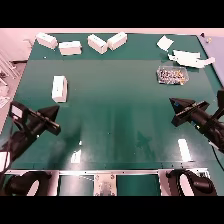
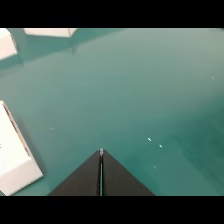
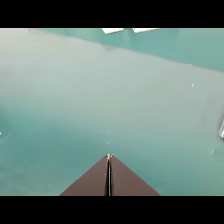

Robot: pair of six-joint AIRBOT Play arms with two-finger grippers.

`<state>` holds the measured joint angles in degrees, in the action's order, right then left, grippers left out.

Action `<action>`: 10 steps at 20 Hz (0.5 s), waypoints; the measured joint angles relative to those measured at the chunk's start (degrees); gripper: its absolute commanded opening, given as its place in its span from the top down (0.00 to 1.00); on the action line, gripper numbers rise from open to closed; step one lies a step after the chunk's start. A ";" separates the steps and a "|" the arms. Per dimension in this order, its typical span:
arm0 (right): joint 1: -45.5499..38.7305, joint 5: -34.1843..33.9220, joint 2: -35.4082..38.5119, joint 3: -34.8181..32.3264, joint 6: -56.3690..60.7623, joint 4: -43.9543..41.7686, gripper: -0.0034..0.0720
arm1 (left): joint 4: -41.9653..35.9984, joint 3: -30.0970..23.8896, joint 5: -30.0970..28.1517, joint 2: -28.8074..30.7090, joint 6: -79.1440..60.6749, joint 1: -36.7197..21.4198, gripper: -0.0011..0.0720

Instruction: Fold the box and place the chain.

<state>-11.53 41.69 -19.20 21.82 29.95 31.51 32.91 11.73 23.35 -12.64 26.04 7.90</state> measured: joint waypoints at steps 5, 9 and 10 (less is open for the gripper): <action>0.00 -0.57 1.55 -2.62 0.07 0.00 0.95 | -0.13 -3.87 2.45 1.81 -0.11 0.00 0.96; 0.00 -0.59 1.79 -3.08 0.07 -0.04 0.95 | -0.15 -4.66 1.88 2.14 -0.11 0.00 0.96; 0.00 -0.59 1.81 -3.15 0.07 0.04 0.95 | -0.15 -4.74 1.77 2.19 -0.09 0.00 0.96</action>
<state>-11.53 41.10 -17.39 18.68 30.02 31.55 32.75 6.98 25.12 -10.46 25.96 7.90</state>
